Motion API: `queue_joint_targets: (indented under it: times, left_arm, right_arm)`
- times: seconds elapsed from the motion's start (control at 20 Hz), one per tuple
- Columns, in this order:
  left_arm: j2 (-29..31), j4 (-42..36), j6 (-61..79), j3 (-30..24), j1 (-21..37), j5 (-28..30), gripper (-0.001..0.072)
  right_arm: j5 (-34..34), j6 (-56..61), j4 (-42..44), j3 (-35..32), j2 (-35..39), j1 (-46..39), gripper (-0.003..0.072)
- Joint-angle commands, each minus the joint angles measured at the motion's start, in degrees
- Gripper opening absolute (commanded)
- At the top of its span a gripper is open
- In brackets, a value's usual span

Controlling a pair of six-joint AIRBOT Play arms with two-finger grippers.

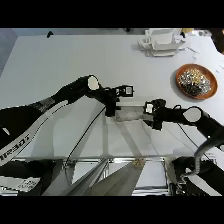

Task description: Fold the box and place the chain.

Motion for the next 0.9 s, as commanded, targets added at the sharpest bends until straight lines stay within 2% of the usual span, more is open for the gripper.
queue_joint_targets:
  times: [0.0, 0.1, 0.5, 0.7, 0.85]
  left_arm:
    - [0.00, 0.00, 0.02, 0.00, -0.04, 0.04, 0.0013]
    - [0.00, 0.00, 0.02, 0.00, -0.04, 0.04, 0.0013]
    - [0.00, 0.00, 0.02, 0.02, -0.04, 0.04, 0.0013]
    - [0.00, 0.00, 0.02, 0.02, -0.04, 0.04, 0.0013]
    - [0.00, 0.00, 0.02, 0.00, -0.04, 0.04, 0.0013]
  right_arm:
    - [1.64, -7.21, 4.87, 0.33, -2.78, -2.34, 0.0682]
    - [2.43, -7.65, 6.14, 1.44, -4.72, -3.28, 0.0682]
    - [12.98, -15.87, 9.77, 6.99, -14.43, -5.97, 0.0683]
    - [14.51, -18.32, 12.20, 7.08, -17.55, -5.97, 0.0681]
    - [15.41, -18.88, 12.15, 7.08, -18.82, -5.97, 0.0643]
